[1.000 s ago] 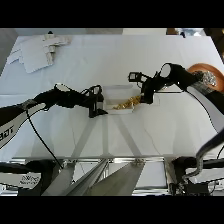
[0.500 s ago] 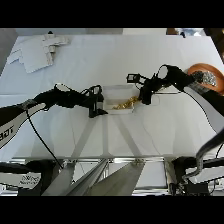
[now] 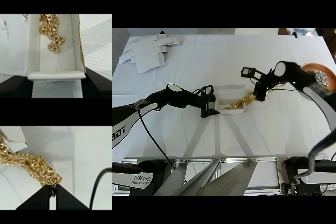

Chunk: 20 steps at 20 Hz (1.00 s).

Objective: Fold the box and place the chain.

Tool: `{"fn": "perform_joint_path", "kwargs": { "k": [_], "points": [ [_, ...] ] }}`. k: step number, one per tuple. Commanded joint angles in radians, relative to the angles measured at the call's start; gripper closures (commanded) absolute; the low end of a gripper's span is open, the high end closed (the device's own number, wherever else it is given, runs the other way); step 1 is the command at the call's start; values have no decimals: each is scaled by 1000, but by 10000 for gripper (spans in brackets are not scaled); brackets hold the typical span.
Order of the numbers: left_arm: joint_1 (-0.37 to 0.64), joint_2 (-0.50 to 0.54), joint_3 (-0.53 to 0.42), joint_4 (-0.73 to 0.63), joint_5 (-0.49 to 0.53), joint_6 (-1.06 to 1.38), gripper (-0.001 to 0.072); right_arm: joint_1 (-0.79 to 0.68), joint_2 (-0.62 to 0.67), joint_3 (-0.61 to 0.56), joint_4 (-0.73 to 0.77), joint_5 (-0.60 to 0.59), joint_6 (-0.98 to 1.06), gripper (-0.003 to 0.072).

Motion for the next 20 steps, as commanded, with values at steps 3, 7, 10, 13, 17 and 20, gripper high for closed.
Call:
{"fn": "perform_joint_path", "kwargs": {
  "k": [3, 7, 10, 13, 17, 20],
  "points": [
    [0, 0, 0, 0, 0, 0, 618, 1, 175, 1, 45, 119, 10, 673],
    [0, 0, 0, 0, 0, 0, 618, 1, 251, 1, 232, 174, 10, 673],
    [0, 0, 0, 0, 0, 0, 618, 21, 257, 1, 351, 163, 6, 673],
    [0, 0, 0, 0, 0, 0, 618, 99, 257, 1, 350, 105, 5, 673],
    [0, 0, 0, 0, 0, 0, 618, 216, 245, 1, 350, -65, 6, 675],
    [0, 0, 0, 0, 0, 0, 618, 278, 197, 1, 350, -106, 6, 675]
  ]
}}
